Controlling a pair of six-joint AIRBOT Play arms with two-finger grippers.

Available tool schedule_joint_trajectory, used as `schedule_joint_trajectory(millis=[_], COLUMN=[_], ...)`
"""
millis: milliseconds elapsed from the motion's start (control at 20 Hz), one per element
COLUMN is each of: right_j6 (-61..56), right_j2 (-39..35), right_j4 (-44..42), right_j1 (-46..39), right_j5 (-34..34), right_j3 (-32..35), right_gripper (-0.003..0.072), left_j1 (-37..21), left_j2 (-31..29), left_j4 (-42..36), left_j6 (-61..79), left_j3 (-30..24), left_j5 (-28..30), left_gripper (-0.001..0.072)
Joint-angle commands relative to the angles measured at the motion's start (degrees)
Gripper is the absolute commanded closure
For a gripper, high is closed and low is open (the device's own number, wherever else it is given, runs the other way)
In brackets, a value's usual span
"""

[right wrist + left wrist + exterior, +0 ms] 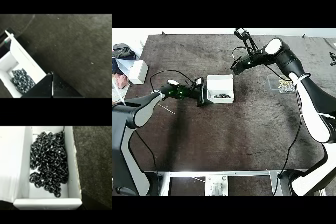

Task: Fold the box and place the chain.

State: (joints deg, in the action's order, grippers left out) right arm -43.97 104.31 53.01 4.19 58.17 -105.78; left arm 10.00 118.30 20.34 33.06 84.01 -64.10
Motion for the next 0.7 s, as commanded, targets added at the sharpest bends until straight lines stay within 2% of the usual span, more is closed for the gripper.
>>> schedule_joint_trajectory(millis=[0,300,650], right_j6=[6.8,15.7,22.4], right_j2=[3.4,6.3,6.2], right_j4=[-9.2,-11.3,-13.9], right_j1=[-2.3,-2.2,-2.2], right_j5=[1.3,11.8,18.3], right_j3=[-0.1,-0.1,-0.1], right_gripper=[0.0617,0.0617,0.0616], left_j1=[0.0,0.0,0.0], left_j2=[0.0,0.0,0.0], left_j4=[0.0,0.0,0.0], left_j6=[0.0,0.0,0.0], left_j3=[0.0,0.0,0.0], left_j5=[0.0,0.0,0.0], left_gripper=[0.0236,0.0236,0.0236])
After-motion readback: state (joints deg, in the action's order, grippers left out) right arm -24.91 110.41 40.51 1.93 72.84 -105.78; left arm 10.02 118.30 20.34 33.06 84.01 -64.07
